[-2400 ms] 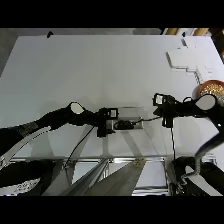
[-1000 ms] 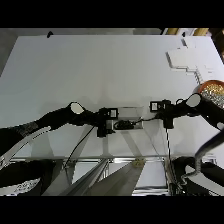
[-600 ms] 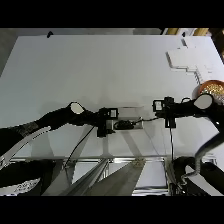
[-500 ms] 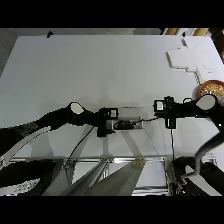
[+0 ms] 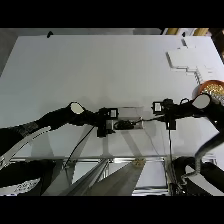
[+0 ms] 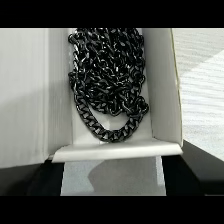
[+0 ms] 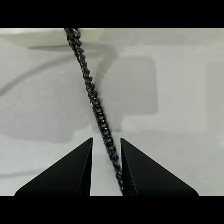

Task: Fold the box and place the chain.

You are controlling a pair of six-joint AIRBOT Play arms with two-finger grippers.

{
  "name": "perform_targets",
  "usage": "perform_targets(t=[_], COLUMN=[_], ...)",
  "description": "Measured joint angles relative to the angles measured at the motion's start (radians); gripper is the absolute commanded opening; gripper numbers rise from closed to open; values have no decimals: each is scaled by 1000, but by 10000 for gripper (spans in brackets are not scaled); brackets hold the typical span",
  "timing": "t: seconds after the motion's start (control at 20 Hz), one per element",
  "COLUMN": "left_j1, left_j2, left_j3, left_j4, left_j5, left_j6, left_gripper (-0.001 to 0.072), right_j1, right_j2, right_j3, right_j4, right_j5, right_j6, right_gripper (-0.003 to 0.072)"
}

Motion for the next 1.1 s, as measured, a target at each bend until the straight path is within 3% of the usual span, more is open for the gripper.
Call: perform_targets(t=[0.7, 0.85, 1.1], left_j1=[0, 0, 0], left_j2=[0, 0, 0], left_j3=[0, 0, 0], left_j4=[0, 0, 0], left_j5=[0, 0, 0], left_j6=[0, 0, 0], left_gripper=[334, 334, 334], right_j1=[0, 0, 0], right_j2=[-99, -124, -114], right_j3=[0, 0, -1], right_j4=[-18, -19, -21], right_j5=[-73, -70, -47], right_j6=[-4, -4, -5], right_gripper=[171, 36, 14])
